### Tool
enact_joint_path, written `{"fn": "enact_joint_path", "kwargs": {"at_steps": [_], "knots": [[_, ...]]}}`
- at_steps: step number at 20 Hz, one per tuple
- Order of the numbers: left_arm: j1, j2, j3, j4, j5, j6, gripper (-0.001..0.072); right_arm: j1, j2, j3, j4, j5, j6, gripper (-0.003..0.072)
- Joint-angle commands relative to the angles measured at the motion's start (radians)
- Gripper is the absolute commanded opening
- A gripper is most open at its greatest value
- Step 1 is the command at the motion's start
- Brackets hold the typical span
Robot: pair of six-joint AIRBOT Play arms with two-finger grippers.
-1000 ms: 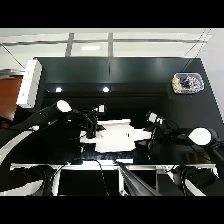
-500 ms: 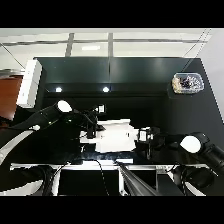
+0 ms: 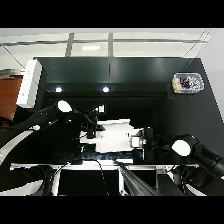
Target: Fold the box and place the chain.
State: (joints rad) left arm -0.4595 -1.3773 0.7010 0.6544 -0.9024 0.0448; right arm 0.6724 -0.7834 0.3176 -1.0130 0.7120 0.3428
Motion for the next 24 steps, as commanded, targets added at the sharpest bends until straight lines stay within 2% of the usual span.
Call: {"fn": "enact_joint_path", "kwargs": {"at_steps": [1,5,9,11,19,24], "knots": [[0.000,0.000,-0.001,0.000,0.000,-0.005,0.0027,0.047,-0.036,0.000,0.018,-0.089,-0.003,0.0702],[0.000,0.000,-0.001,0.000,0.001,-0.009,0.0027,0.073,-0.059,0.000,0.020,-0.105,-0.002,0.0702],[0.000,0.000,-0.001,0.000,-0.001,-0.040,0.0026,0.084,-0.077,0.006,0.124,-0.147,0.030,0.0703],[0.000,0.000,-0.001,0.001,-0.008,-0.053,0.0026,0.080,-0.077,0.022,0.116,-0.150,0.082,0.0703],[0.000,0.000,0.000,0.020,-0.015,-0.053,0.0026,-0.068,-0.077,0.119,0.076,-0.127,0.096,0.0704],[0.000,0.003,0.000,0.020,-0.016,-0.052,0.0025,-0.068,-0.086,0.122,0.174,-0.091,-0.015,0.0703]]}}
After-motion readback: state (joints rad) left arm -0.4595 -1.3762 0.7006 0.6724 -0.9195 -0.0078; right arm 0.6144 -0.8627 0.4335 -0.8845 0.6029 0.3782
